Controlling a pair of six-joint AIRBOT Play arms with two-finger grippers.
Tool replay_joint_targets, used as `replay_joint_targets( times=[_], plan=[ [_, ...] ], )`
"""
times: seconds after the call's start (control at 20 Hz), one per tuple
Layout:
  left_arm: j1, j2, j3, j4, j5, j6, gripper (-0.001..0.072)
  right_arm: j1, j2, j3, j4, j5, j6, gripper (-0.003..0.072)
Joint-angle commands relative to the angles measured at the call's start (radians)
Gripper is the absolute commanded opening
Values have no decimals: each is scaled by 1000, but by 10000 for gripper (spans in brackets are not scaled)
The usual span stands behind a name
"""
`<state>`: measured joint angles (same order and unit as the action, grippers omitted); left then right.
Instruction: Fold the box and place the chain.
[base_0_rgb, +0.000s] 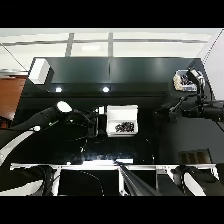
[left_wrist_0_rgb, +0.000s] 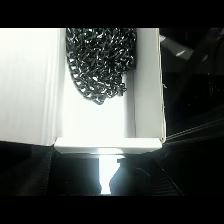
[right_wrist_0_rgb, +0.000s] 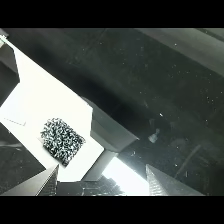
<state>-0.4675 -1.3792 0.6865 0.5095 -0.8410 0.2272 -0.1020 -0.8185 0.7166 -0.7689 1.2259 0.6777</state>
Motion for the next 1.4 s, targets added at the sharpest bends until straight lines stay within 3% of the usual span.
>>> replay_joint_targets(
  times=[0.0,0.5,0.55,0.65,0.7,0.75,0.8,1.15,1.25,1.35],
  plan=[
    [-20,-3,3,-15,3,-3,710,0,-1,1,0,0,0,624],
    [-37,-3,3,-29,28,-8,695,0,-1,1,0,-6,0,625],
    [-43,-3,3,-27,48,-21,656,0,-1,1,0,-13,0,625],
    [-58,-3,3,-12,92,-58,455,0,-1,1,3,-47,0,626],
    [-64,-3,3,-8,101,-63,429,0,-2,1,16,-81,11,628],
    [-69,-3,4,2,103,-68,399,6,-5,1,38,-139,64,712],
    [-71,-3,4,6,103,-68,399,26,-21,6,51,-208,75,713],
    [-72,-3,4,7,103,-68,399,224,-370,209,39,-446,75,704],
    [-72,-3,4,7,103,-68,399,262,-477,246,23,-414,68,704],
    [-72,-3,4,7,103,-68,399,295,-528,251,21,-301,-80,704]
  ],
)
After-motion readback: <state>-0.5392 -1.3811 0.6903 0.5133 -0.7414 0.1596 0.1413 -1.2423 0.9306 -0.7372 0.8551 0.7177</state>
